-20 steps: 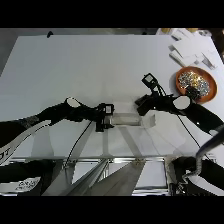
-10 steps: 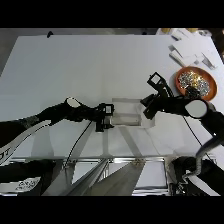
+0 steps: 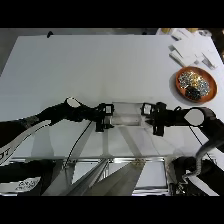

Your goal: Fold the box and place the chain.

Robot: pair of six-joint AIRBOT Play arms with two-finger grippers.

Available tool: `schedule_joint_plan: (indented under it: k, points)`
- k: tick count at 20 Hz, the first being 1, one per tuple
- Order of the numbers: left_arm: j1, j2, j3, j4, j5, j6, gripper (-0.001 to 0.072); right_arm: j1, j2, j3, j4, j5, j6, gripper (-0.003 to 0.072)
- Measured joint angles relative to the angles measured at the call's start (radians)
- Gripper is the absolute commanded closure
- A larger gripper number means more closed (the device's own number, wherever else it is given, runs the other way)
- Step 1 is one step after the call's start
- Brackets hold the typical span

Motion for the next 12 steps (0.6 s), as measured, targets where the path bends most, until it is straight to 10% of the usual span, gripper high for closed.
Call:
schedule_joint_plan:
  k: [12]
  points:
    - [0.0, 0.0, 0.0, 0.0, 0.0, 0.0, 0.0599, 0.0, -0.102, -0.024, 0.143, -0.085, -0.212, 0.0553]
